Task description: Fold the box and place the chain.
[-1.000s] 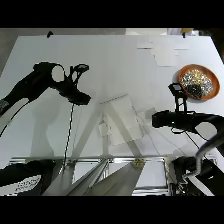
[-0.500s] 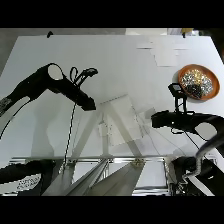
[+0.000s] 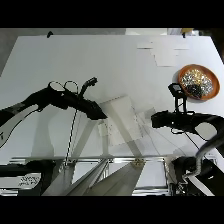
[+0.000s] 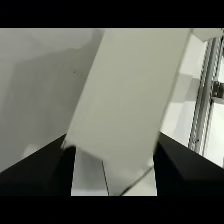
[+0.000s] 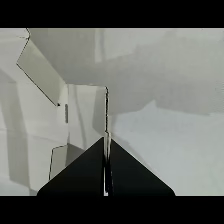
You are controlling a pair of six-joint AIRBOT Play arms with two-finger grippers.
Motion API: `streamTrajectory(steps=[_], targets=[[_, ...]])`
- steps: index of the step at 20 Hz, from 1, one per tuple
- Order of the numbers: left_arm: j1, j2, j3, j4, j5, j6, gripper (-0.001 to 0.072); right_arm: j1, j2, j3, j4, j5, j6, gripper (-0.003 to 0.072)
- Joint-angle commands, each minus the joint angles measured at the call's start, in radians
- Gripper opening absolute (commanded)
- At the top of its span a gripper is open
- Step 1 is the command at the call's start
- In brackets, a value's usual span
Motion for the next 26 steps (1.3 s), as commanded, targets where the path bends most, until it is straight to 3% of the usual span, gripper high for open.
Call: streamTrajectory(steps=[1,3,4,6,7,8,9,14,15,17,18,23,26], targets=[[-0.045,-0.083,-0.012,-0.140,0.029,0.112,0.0509,0.001,0.001,-0.001,0.002,0.000,0.001,0.0015],[-0.073,-0.105,-0.012,-0.188,0.042,0.141,0.0505,0.001,0.001,-0.001,0.002,0.000,0.001,0.0015],[-0.084,-0.106,-0.012,-0.189,0.050,0.151,0.0467,0.001,0.001,-0.001,0.002,0.000,0.000,0.0015],[-0.089,-0.105,-0.012,-0.179,0.057,0.162,0.0274,0.001,0.001,-0.001,0.002,0.000,0.000,0.0015],[-0.083,-0.105,-0.012,-0.172,0.058,0.164,0.0222,0.001,0.001,-0.001,0.002,0.000,0.000,0.0015],[-0.076,-0.103,-0.012,-0.159,0.059,0.164,0.0064,0.001,0.001,-0.001,0.002,0.000,0.000,0.0015],[-0.067,-0.103,-0.012,-0.149,0.058,0.163,0.0006,0.001,0.001,-0.001,0.002,0.000,0.000,0.0015],[-0.055,-0.076,-0.011,-0.079,0.059,0.243,0.0002,0.001,0.001,0.000,0.012,-0.002,0.000,0.0023],[-0.057,-0.062,0.000,-0.065,0.058,0.276,0.0004,0.001,0.001,0.000,0.024,-0.008,0.000,0.0107],[-0.068,-0.039,0.053,-0.012,0.060,0.259,0.0002,0.001,0.004,0.001,0.034,-0.049,0.000,0.0372],[-0.076,-0.029,0.088,0.025,0.061,0.223,0.0002,0.001,0.004,0.006,0.035,-0.073,-0.001,0.0430],[-0.175,0.007,0.245,0.325,0.064,0.183,0.0003,0.001,0.005,0.088,0.034,-0.081,-0.083,0.0441],[-0.223,0.010,0.257,0.372,0.090,0.253,0.0004,0.001,0.006,0.104,0.013,-0.068,-0.102,0.0440]])
